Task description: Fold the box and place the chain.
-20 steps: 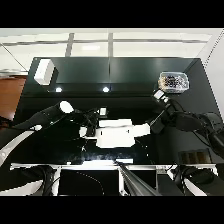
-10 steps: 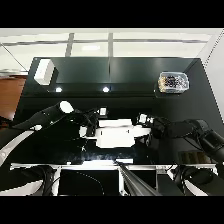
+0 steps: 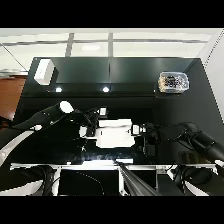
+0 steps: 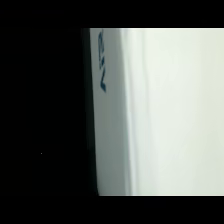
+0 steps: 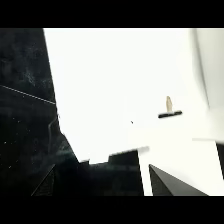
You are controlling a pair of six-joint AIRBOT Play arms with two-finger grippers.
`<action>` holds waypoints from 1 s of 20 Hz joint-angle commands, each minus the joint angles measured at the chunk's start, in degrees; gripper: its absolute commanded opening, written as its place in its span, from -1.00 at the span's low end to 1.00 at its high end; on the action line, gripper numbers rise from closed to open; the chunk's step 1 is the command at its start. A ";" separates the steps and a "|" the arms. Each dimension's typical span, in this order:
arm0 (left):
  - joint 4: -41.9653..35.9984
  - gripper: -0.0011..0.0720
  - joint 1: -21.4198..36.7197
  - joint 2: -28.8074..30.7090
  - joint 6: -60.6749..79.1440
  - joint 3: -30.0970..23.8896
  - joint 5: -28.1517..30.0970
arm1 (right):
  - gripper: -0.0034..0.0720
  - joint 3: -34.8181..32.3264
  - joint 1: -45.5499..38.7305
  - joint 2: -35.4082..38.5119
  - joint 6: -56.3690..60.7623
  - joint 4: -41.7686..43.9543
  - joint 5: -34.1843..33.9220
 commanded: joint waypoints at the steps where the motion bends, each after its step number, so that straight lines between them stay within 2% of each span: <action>1: 0.00 -0.90 -0.04 -0.04 0.02 0.04 -0.13 | 0.96 -0.11 3.10 -2.36 -2.91 0.35 4.48; 9: -0.02 -0.90 -0.04 -0.04 0.02 0.04 -0.11 | 0.95 -0.09 7.02 -2.78 -2.99 1.97 8.46; 20: -0.02 -0.90 -0.04 -0.04 0.00 0.04 -0.13 | 0.95 0.09 7.23 -2.78 -1.68 1.95 11.63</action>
